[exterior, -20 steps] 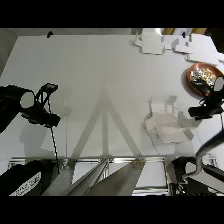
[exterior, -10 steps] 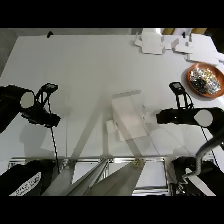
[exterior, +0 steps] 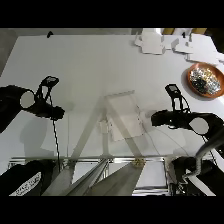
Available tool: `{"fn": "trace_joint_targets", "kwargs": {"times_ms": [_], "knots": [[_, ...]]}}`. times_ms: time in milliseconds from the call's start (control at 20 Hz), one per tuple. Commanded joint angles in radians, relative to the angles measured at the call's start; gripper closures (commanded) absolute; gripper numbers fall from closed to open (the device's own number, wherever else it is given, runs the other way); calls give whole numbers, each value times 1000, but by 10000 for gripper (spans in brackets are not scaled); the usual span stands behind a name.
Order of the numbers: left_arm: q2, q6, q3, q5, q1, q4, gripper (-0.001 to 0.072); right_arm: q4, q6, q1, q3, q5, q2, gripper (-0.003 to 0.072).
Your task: Fold the box and place the chain.
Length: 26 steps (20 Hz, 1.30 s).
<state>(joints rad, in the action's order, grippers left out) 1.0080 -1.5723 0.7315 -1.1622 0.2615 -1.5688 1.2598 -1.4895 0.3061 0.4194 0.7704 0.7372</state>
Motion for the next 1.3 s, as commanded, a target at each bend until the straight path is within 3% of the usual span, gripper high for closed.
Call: {"fn": "trace_joint_targets", "kwargs": {"times_ms": [0,50,200,350,450,650,800,1050,1150,1250], "knots": [[7,216,0,173,1,267,243,-3,-3,4,-1,0,-2,674],[19,349,0,199,1,438,191,-5,-3,4,-1,0,-2,674],[117,766,0,138,3,985,192,-11,-3,4,-1,1,-2,674],[280,970,6,45,3,1217,186,-11,-3,4,-1,10,-2,674],[386,1014,34,-1,19,1246,132,-11,-3,4,-1,14,-2,674],[529,1059,150,-14,94,1223,132,-11,-3,4,-1,16,-2,674],[597,1051,203,14,128,1192,133,-11,-2,4,-1,30,-2,674],[642,1059,212,19,132,1194,139,-10,-1,4,-1,34,-2,674],[642,1079,212,10,139,1194,170,-10,2,4,-1,33,-2,674],[643,1111,212,7,154,1194,355,-11,2,4,-1,33,-2,674]]}}
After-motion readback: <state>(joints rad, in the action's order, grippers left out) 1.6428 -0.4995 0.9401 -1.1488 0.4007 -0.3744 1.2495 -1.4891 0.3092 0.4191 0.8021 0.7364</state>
